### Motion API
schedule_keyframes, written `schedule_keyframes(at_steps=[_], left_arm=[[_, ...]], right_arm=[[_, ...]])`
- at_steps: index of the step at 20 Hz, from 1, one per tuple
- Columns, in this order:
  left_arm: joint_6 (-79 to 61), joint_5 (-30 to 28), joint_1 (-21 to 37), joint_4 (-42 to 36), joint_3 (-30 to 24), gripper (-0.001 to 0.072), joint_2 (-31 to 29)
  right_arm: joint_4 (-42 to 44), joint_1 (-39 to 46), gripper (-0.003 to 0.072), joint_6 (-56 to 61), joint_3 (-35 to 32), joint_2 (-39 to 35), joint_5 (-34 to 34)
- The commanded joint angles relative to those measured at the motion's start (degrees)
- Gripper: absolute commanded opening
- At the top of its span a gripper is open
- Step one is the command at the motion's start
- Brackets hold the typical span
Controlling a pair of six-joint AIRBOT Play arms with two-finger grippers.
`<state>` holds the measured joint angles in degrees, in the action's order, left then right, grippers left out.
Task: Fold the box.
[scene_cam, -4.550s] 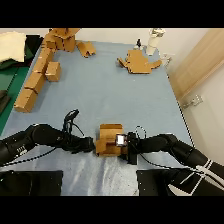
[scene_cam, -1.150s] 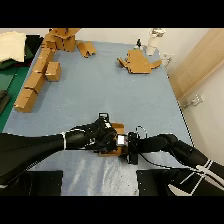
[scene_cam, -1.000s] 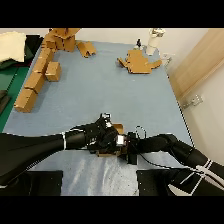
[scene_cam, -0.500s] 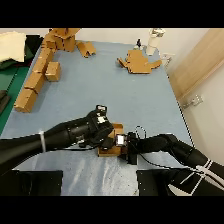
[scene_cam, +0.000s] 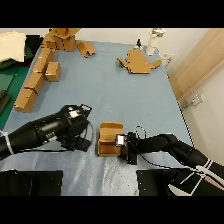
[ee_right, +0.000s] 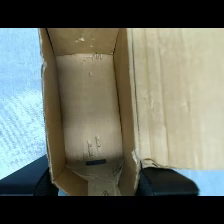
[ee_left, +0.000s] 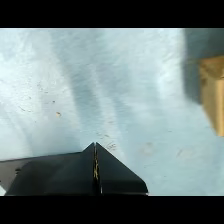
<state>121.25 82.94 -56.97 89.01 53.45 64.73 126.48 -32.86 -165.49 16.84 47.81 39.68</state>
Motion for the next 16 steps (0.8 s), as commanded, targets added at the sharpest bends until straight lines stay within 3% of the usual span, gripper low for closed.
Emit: schedule_keyframes(at_steps=[1,4,7,8,9,10,12,16], left_arm=[[-30.5,-9.7,10.1,-15.4,-9.8,0.0013,-4.5],[-72.2,-21.3,17.2,-31.7,-15.0,0.0013,-6.7],[-90.7,-28.2,17.3,-32.2,-16.1,0.0017,-5.2],[-94.0,-29.6,17.3,-32.2,-16.3,0.0244,-4.4],[-95.5,-30.9,17.3,-32.5,-16.5,0.0638,-3.8],[-95.3,-33.1,17.3,-32.7,-17.0,0.0694,-3.3],[-101.4,-38.1,17.0,-36.8,-18.6,0.0694,-3.4],[-123.1,-41.2,16.6,-56.0,-23.2,0.0694,-1.5]], right_arm=[[0.0,0.0,0.0508,0.0,0.0,0.0,0.0],[0.0,0.0,0.0508,0.0,0.0,0.0,0.0],[0.0,0.0,0.0508,0.0,0.0,0.0,0.0],[0.0,0.0,0.0508,0.0,0.0,0.0,0.0],[0.0,0.0,0.0508,0.0,0.0,0.0,0.0],[0.0,0.0,0.0508,0.0,0.0,0.0,0.0],[0.0,0.0,0.0508,0.0,0.0,0.0,0.0],[-0.1,0.0,0.0508,0.0,0.0,0.0,0.0]])
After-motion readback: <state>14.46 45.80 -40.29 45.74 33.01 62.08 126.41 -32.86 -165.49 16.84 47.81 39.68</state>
